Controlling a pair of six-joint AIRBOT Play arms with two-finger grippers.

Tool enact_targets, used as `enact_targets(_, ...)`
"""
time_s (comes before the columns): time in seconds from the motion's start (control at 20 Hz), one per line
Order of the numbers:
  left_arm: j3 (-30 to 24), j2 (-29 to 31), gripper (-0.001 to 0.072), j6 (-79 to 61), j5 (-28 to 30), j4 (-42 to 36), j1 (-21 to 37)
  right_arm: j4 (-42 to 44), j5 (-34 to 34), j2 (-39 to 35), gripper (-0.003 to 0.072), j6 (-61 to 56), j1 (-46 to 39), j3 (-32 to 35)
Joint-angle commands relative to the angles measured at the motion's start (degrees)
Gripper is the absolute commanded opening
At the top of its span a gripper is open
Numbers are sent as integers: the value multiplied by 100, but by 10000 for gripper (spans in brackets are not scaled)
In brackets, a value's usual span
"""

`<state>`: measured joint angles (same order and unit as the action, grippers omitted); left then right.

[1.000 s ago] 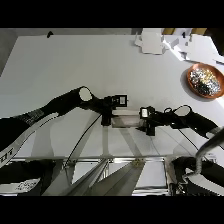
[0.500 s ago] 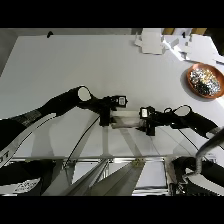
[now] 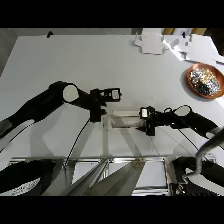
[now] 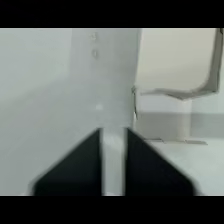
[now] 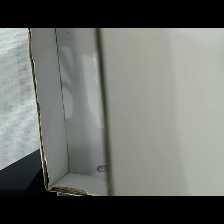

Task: Fold the box and place the chain.

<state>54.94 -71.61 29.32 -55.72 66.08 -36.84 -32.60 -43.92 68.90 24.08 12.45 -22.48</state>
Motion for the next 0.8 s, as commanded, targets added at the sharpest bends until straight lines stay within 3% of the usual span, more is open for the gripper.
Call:
enact_targets(0.0, 7, 511, 7, 671, -905, 339, -216, 2, -4, 2, 313, -2, 4, 2)
enact_targets(0.15, 4, 463, 6, 717, -966, 304, -848, 2, -4, 2, 313, -2, 4, 2)
enact_targets(0.25, 4, 313, 11, 717, -560, 264, -1233, 2, -4, 2, 313, -2, 4, 2)
enact_targets(0.4, 4, -37, 6, 717, 68, -317, -1362, 2, -4, 2, 313, -2, 4, 2)
enact_targets(0.75, 4, -544, 7, 1231, 2900, -743, -1204, 2, -7, 2, 313, -2, 4, 2)
